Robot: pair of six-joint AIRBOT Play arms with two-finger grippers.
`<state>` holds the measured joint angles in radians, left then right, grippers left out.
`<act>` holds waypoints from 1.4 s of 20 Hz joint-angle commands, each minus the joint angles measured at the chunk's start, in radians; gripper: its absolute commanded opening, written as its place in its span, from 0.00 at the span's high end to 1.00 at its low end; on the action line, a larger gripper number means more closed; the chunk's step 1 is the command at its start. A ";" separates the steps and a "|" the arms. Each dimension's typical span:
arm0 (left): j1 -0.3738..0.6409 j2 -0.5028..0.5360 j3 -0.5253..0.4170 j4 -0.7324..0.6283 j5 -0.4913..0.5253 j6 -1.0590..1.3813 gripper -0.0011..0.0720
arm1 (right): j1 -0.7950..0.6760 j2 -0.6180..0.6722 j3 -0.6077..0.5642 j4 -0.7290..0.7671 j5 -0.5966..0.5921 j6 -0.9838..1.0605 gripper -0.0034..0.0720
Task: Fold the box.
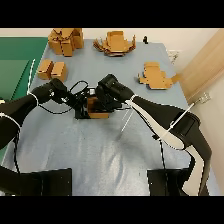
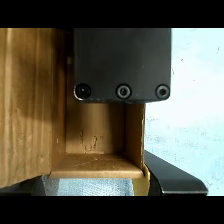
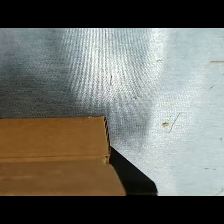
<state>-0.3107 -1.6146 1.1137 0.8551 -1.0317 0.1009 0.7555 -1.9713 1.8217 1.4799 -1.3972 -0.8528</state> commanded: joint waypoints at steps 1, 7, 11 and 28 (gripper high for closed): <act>0.000 0.000 0.000 0.002 0.001 0.003 0.84 | 0.001 -0.005 0.005 -0.037 -0.043 -0.001 0.95; 0.000 0.000 0.000 0.002 0.000 0.003 0.84 | 0.001 -0.005 0.005 -0.037 -0.025 0.011 0.95; 0.000 0.000 0.000 0.002 0.001 0.003 0.84 | 0.005 -0.005 0.005 -0.048 -0.023 0.026 0.95; 0.000 -0.001 0.000 0.002 0.002 0.003 0.84 | 0.031 -0.003 0.014 -0.091 -0.010 0.021 0.95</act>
